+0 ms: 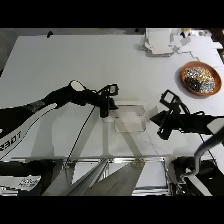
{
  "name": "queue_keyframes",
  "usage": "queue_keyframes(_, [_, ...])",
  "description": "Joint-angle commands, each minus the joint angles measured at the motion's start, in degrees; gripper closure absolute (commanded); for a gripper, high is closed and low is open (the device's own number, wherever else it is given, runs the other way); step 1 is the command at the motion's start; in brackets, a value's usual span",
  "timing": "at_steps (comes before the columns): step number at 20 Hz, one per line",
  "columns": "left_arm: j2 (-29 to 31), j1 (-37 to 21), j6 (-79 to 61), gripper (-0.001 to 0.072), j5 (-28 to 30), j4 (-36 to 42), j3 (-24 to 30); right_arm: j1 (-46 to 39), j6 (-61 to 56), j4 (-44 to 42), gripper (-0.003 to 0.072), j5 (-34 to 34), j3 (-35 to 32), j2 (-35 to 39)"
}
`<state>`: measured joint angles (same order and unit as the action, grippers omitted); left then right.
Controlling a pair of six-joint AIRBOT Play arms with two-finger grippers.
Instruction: Fold the box and place the chain.
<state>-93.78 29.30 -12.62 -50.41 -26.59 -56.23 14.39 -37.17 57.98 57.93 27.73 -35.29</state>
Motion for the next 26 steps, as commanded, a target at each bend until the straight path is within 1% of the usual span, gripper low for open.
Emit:
queue_keyframes(1, [0.00,0.02,0.00,0.0697,0.04,0.00,0.02,5.25,8.15,3.34,0.0671,-2.01,-0.59,-6.19])
queue_keyframes(4, [0.00,0.02,0.00,0.0697,0.04,0.00,0.02,10.23,9.22,7.65,0.0670,-2.05,-0.59,-12.92])
queue_keyframes(5, [0.00,0.02,0.00,0.0697,0.07,-0.02,0.02,11.17,9.22,8.17,0.0633,-2.40,-0.61,-14.29])
queue_keyframes(6, [0.00,0.02,0.00,0.0697,0.09,0.02,0.02,11.08,9.20,8.37,0.0519,-3.50,-0.63,-14.60])
queue_keyframes(7, [0.00,0.02,0.00,0.0697,-0.07,0.00,0.02,11.23,9.18,8.94,0.0380,-5.09,-0.72,-14.43])
queue_keyframes(8, [0.00,0.02,0.00,0.0697,-0.09,0.00,0.02,11.80,9.11,9.66,0.0286,-6.99,-0.87,-14.10])
queue_keyframes(9, [0.00,0.02,0.00,0.0697,-0.09,0.02,0.02,12.22,8.96,10.93,0.0219,-8.41,-1.01,-13.62])
queue_keyframes(11, [0.00,0.02,0.00,0.0697,-0.22,0.02,0.02,14.29,6.38,15.78,0.0209,-10.10,-1.57,-13.16])
queue_keyframes(12, [0.00,0.02,0.00,0.0697,-0.17,0.02,0.02,15.58,4.28,18.21,0.0126,-11.89,-2.25,-13.16])
queue_keyframes(13, [0.00,0.02,0.00,0.0697,-0.20,0.00,0.02,17.14,2.32,19.71,0.0042,-16.13,-3.67,-13.03])
queue_keyframes(14, [0.00,0.02,0.00,0.0697,-0.22,0.00,0.02,18.62,1.14,20.59,-0.0006,-20.50,-5.27,-12.76])
queue_keyframes(15, [0.00,0.02,0.00,0.0697,-0.31,0.00,0.02,20.20,1.01,21.46,-0.0006,-24.44,-6.88,-12.52])
queue_keyframes(17, [0.00,0.02,0.00,0.0697,-0.39,0.00,0.02,22.75,1.01,23.10,-0.0006,-27.91,-9.11,-12.46])
queue_keyframes(20, [0.00,0.02,0.00,0.0697,-0.37,0.00,0.02,23.80,0.98,23.89,-0.0005,-30.53,-11.21,-12.46])
queue_keyframes(24, [0.00,0.02,0.00,0.0697,-0.37,0.00,0.02,23.80,1.03,24.09,-0.0005,-30.75,-11.80,-12.76])
queue_keyframes(26, [0.00,0.02,0.00,0.0697,-0.37,0.02,0.02,22.97,1.07,24.04,-0.0004,-32.04,-11.76,-12.81])
